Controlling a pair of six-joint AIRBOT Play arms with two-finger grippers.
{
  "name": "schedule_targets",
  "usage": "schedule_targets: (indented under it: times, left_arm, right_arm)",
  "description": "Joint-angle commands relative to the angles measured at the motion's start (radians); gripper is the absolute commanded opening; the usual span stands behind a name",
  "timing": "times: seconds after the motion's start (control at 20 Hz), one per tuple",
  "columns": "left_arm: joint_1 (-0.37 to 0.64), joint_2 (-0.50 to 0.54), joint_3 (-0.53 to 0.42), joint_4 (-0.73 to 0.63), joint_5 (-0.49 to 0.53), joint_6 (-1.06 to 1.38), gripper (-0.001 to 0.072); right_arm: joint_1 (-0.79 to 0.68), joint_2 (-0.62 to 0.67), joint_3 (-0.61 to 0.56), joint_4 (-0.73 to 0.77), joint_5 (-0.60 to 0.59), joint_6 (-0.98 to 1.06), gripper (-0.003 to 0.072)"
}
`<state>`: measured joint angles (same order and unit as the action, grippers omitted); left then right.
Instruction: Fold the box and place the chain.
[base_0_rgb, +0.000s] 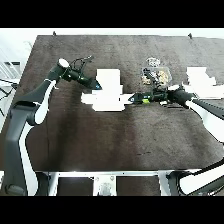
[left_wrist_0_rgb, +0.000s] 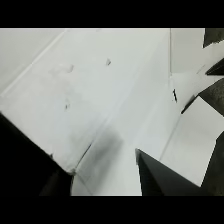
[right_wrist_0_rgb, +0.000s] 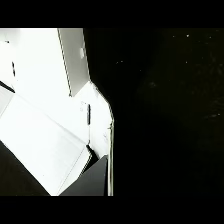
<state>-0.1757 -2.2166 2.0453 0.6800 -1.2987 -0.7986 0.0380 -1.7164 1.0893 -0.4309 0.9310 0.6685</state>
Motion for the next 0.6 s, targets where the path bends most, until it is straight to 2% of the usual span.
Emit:
schedule_targets:
  times: [0.0,0.05,0.1,0.2,0.25,0.35,0.55]
  left_arm:
    - [0.008,0.000,0.000,0.002,-0.001,0.003,0.0486]
    - [0.013,0.000,0.000,0.001,-0.003,0.003,0.0390]
    - [0.017,0.000,0.000,0.001,-0.003,0.003,0.0350]
    - [0.019,-0.001,0.000,-0.005,-0.011,0.010,0.0348]
    - [0.019,-0.001,0.000,-0.008,-0.013,0.019,0.0264]
    - [0.019,-0.001,0.000,-0.014,-0.019,0.028,0.0171]
    - [0.019,-0.001,0.000,-0.061,-0.056,0.073,0.0165]
  right_arm:
    - [0.000,0.000,0.000,0.000,0.000,0.000,0.0011]
    - [0.000,0.000,0.000,0.000,0.000,0.000,0.0012]
    - [0.000,0.000,0.000,0.000,0.000,0.000,0.0011]
    - [0.000,0.000,0.000,0.000,0.000,0.000,0.0012]
    - [0.000,0.000,0.000,0.000,0.000,0.000,0.0012]
    - [0.000,0.000,0.000,0.000,0.000,0.000,0.0012]
    - [0.000,0.000,0.000,0.000,0.000,0.000,0.0012]
